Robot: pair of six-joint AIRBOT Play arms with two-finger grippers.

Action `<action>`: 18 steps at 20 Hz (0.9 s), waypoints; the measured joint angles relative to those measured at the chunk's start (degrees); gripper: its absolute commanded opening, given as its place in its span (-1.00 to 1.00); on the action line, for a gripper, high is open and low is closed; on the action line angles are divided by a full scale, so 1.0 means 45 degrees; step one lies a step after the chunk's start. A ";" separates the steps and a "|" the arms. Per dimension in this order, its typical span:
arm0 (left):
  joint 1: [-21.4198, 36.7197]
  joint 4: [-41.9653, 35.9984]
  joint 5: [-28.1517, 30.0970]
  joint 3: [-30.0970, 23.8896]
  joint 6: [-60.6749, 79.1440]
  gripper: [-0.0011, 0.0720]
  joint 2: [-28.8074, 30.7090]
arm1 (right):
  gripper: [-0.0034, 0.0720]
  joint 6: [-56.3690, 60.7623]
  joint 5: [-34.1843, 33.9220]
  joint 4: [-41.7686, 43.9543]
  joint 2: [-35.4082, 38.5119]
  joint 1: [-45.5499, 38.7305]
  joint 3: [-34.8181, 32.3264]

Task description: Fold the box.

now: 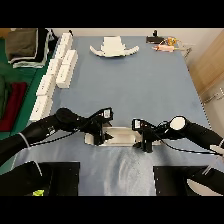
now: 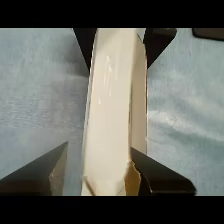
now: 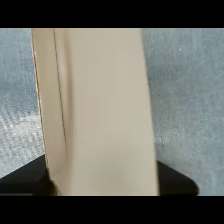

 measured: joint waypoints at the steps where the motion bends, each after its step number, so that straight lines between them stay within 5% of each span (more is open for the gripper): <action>1: 0.0165 0.0549 -0.0126 0.0005 -0.0821 0.39 0.0403 | 0.45 0.0000 -0.0005 0.0000 0.0000 0.0000 0.0000; 4: 0.0680 0.2764 -0.1384 0.0005 -0.3900 0.30 0.2035 | 0.45 0.0000 -0.0015 0.0005 0.0000 0.0000 0.0000; 5: 0.0850 0.3619 -0.1870 0.0005 -0.5139 -0.42 0.2705 | 0.45 0.0000 -0.0019 0.0005 0.0000 0.0000 0.0000; 6: 0.0957 0.4313 -0.2356 0.0005 -0.6305 -0.93 0.3332 | 0.45 0.0005 -0.0024 0.0005 0.0000 0.0000 0.0000; 11: 0.0529 0.5149 -0.4299 0.0005 -1.2002 -0.93 0.5294 | 0.45 0.0005 -0.0029 0.0005 0.0000 0.0000 0.0000; 14: -0.0835 0.4250 -0.3147 0.0117 -1.4746 -0.93 0.4726 | 0.45 0.0000 -0.0029 0.0010 0.0000 0.0000 0.0000; 18: -0.2021 0.3502 -0.1146 0.1234 -1.6228 -0.93 0.2259 | 0.45 0.0005 -0.0034 0.0010 0.0000 0.0000 0.0000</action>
